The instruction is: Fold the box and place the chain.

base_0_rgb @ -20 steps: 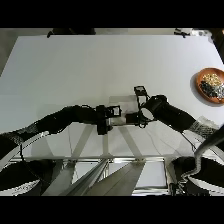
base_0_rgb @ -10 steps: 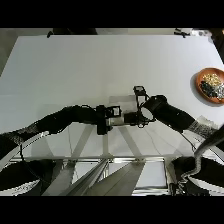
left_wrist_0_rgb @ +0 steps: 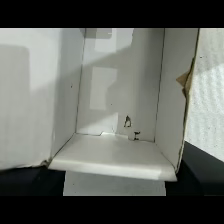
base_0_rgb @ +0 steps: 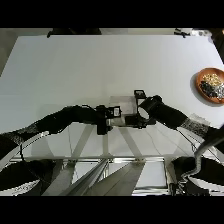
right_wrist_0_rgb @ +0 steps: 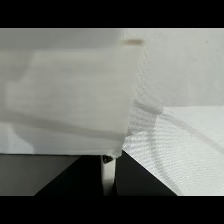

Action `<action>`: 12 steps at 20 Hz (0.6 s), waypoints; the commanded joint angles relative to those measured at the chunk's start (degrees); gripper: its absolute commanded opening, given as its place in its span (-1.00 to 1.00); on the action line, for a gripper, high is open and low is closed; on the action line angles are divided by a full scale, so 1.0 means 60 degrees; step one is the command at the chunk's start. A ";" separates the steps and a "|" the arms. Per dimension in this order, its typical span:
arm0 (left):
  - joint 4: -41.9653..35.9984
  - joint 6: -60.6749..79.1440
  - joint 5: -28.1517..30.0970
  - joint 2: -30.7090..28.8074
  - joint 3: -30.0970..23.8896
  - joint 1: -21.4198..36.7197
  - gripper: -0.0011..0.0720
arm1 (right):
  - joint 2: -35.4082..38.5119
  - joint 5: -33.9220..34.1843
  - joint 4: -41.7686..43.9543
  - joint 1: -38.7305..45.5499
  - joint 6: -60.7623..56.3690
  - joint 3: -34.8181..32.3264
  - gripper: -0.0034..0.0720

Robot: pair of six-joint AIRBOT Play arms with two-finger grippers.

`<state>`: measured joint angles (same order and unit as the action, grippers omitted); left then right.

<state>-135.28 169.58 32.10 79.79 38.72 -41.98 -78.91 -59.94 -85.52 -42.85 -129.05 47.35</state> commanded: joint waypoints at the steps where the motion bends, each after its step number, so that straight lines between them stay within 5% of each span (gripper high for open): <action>1: -0.0018 -0.0011 0.0007 0.0000 0.0004 -0.0004 -0.74 | -0.0040 -0.0040 -0.0029 -0.0007 0.0015 -0.0007 -0.87; 3: -0.0018 -0.0011 0.0007 0.0000 0.0004 -0.0004 -0.74 | -0.0036 0.0142 -0.0025 -0.0007 0.0018 -0.0007 -0.82; 6: -0.0018 -0.0011 0.0007 0.0000 0.0004 -0.0004 -0.74 | 0.0066 0.0506 -0.0025 -0.0007 0.0015 -0.0007 -0.09; 12: -0.0018 -0.0011 0.0007 0.0004 0.0004 -0.0004 -0.74 | 0.0157 0.0943 -0.0113 -0.0007 -0.0146 -0.0007 -0.24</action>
<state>-135.44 169.31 32.25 79.77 38.70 -41.95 -78.19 -57.34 -85.78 -42.87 -128.99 47.20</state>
